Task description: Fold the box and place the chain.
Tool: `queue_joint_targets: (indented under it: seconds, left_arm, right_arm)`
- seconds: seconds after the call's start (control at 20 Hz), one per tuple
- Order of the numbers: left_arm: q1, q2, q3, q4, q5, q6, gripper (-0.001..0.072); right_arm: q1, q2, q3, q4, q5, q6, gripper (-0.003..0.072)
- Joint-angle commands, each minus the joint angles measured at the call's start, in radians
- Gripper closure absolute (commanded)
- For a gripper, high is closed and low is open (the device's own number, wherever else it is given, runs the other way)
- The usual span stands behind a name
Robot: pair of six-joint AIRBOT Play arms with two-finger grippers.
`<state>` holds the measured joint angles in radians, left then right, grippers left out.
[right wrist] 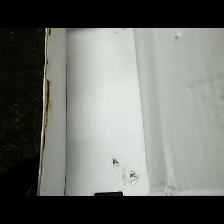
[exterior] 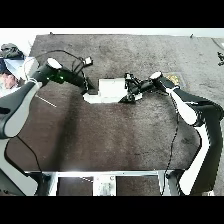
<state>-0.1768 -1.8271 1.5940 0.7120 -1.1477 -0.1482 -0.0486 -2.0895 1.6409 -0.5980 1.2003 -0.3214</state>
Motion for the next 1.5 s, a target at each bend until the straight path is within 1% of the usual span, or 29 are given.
queue_joint_targets:
  seconds: [0.0,0.1,0.25,0.4,0.6,0.75,0.95,1.05,1.15,1.25,1.45]
  left_arm:
    - [0.051,0.085,0.001,0.041,0.028,-0.277,0.0704]
    - [0.101,0.091,-0.024,0.045,0.026,-0.422,0.0704]
    - [0.156,0.09,-0.132,0.043,0.049,-0.586,0.0702]
    - [0.164,0.086,-0.237,0.043,0.079,-0.691,0.07]
    - [0.163,0.085,-0.311,0.021,0.105,-0.751,0.07]
    - [0.163,0.084,-0.339,-0.001,0.128,-0.775,0.07]
    - [0.161,0.083,-0.395,-0.134,0.215,-0.775,0.0699]
    - [0.152,0.068,-0.399,-0.183,0.223,-0.748,0.0699]
    - [0.125,0.045,-0.399,-0.185,0.227,-0.741,0.0699]
    - [0.095,0.025,-0.399,-0.192,0.254,-0.741,0.0699]
    - [0.058,0.004,-0.399,-0.238,0.275,-0.731,0.0699]
  right_arm:
    - [0.001,-0.001,0.0,0.0,0.0,0.0,0.0249]
    - [0.001,-0.001,0.0,0.0,0.0,0.0,0.0249]
    - [0.001,-0.001,0.0,0.0,0.0,0.0,0.0249]
    - [0.001,-0.001,0.0,0.0,0.0,0.0,0.0248]
    - [0.001,-0.001,0.0,0.0,0.0,0.0,0.0249]
    - [0.001,-0.001,0.0,0.0,0.0,0.0,0.0249]
    - [0.002,-0.001,0.0,0.0,0.0,0.0,0.0249]
    - [0.002,-0.001,0.0,0.0,0.0,0.0,0.0249]
    - [0.002,-0.001,0.0,0.0,0.0,0.0,0.0249]
    - [0.002,-0.001,0.0,0.0,0.0,0.0,0.0249]
    - [0.002,-0.001,0.0,0.0,0.0,0.0,0.0249]
